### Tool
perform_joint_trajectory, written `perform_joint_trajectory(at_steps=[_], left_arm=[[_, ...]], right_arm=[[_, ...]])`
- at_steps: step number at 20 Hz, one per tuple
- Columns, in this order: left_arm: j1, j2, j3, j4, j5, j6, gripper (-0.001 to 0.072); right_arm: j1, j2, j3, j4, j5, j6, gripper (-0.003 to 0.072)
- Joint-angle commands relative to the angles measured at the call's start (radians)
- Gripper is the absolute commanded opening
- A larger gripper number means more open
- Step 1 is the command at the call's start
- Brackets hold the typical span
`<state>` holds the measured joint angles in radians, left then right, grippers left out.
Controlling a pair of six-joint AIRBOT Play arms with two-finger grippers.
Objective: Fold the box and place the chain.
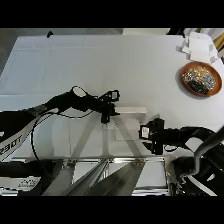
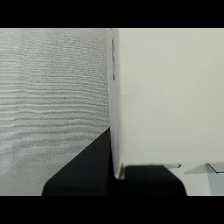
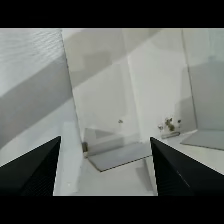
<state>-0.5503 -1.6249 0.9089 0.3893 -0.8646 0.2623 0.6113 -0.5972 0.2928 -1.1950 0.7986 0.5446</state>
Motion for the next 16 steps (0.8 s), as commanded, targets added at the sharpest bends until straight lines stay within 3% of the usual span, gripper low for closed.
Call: perform_joint_trajectory(at_steps=[1,6,11,16], left_arm=[[0.0,0.0,0.0,0.0,0.0,0.0,0.0012],[0.0,0.0,0.0,0.0,0.0,0.0,0.0012],[0.0,0.0,0.0,0.0,0.0,0.0,0.0012],[0.0,0.0,0.0,0.0,0.0,0.0,0.0012]], right_arm=[[0.046,0.0,-0.055,-0.059,-0.111,-0.003,0.0633],[0.045,-0.036,-0.106,-0.084,-0.144,-0.003,0.063],[0.045,-0.13,-0.106,-0.08,-0.25,-0.003,0.063],[0.045,-0.128,-0.075,-0.08,-0.261,-0.003,0.0628]])
